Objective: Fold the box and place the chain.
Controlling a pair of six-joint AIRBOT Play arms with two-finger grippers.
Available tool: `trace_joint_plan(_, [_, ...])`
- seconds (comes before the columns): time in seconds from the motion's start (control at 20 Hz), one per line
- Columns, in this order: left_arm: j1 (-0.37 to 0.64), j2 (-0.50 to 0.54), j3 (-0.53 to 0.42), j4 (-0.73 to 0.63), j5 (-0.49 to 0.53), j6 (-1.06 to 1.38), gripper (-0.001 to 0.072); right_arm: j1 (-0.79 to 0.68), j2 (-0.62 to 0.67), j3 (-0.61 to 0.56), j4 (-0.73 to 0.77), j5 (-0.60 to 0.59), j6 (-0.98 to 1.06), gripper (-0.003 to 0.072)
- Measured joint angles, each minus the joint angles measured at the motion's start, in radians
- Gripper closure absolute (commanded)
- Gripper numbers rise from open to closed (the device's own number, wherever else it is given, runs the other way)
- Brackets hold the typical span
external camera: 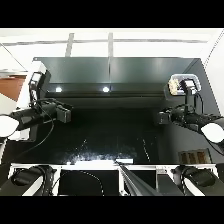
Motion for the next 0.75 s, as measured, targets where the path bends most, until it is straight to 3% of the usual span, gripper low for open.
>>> trace_joint_plan(0.3, [-0.041, 0.019, -0.057, 0.027, 0.071, -0.030, 0.0680, 0.014, 0.010, -0.029, -0.054, -0.031, 0.044, 0.0640])
trace_joint_plan(0.75, [-0.048, 0.022, -0.066, 0.033, 0.086, -0.037, 0.0679, 0.016, 0.011, -0.033, -0.068, -0.039, 0.055, 0.0640])
